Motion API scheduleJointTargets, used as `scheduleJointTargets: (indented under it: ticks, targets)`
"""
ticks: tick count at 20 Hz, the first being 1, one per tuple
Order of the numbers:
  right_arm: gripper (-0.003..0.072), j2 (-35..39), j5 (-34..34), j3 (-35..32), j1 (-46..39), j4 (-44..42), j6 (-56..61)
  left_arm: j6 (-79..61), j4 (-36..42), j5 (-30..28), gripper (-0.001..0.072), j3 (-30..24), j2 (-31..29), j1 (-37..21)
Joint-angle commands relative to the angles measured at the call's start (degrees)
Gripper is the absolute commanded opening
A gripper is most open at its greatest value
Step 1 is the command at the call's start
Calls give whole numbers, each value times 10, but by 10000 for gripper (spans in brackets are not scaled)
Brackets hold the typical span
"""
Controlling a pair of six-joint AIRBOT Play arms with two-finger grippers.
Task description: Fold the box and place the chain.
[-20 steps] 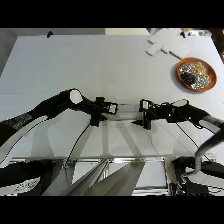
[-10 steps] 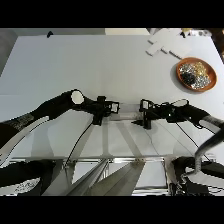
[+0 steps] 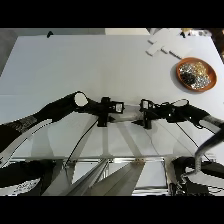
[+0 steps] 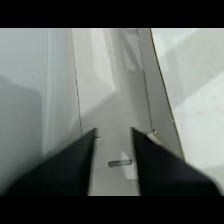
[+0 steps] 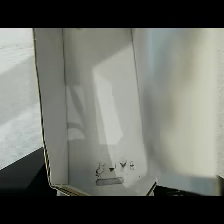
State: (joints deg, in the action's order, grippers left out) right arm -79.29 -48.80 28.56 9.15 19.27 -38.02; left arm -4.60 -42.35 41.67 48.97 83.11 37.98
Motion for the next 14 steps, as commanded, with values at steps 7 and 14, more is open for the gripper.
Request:
scheduleJointTargets:
  ticks: [7,14]
  targets:
    - [457,0,0,0,0,0,0,-1,5,4,440,0,6,3]
    - [457,0,0,0,0,0,0,228,-76,107,2,0,-72,-42]
